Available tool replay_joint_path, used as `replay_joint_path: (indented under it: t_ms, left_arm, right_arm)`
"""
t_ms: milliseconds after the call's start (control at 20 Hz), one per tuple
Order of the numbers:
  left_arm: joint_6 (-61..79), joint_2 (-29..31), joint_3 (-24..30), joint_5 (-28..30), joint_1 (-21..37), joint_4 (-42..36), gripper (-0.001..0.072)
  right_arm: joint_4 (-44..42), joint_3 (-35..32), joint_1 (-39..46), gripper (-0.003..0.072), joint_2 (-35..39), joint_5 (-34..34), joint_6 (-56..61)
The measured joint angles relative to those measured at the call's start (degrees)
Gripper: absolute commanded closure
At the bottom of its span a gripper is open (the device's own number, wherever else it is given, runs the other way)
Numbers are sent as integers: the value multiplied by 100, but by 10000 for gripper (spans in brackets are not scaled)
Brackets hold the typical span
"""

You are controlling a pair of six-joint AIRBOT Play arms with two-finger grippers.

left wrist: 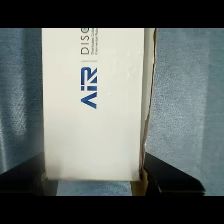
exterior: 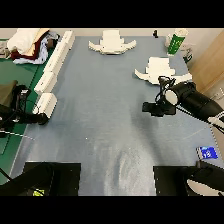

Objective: Fold the box.

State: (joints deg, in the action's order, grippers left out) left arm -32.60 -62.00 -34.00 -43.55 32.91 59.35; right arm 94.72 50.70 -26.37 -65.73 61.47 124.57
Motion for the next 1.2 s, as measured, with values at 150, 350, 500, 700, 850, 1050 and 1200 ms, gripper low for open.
replay_joint_path:
  t_ms: [150,350,500,700,850,1050,1200]
  left_arm:
    - [2,-4,0,15,0,-48,295]
    - [4,-4,0,94,0,-72,11]
    - [0,-4,0,118,0,-61,10]
    - [-306,92,-76,-192,0,422,10]
    - [-909,317,-302,-946,0,1104,10]
    - [-1869,686,-728,-2485,-2,1598,639]
    - [-2529,920,-1147,-3679,-118,1534,695]
  right_arm:
    - [0,0,0,684,0,0,0]
    - [0,0,0,685,0,0,0]
    - [0,0,0,685,0,0,0]
    - [0,0,0,685,0,0,-2]
    - [0,0,0,685,0,0,-2]
    - [0,0,0,685,0,0,-2]
    - [0,0,0,685,0,0,-2]
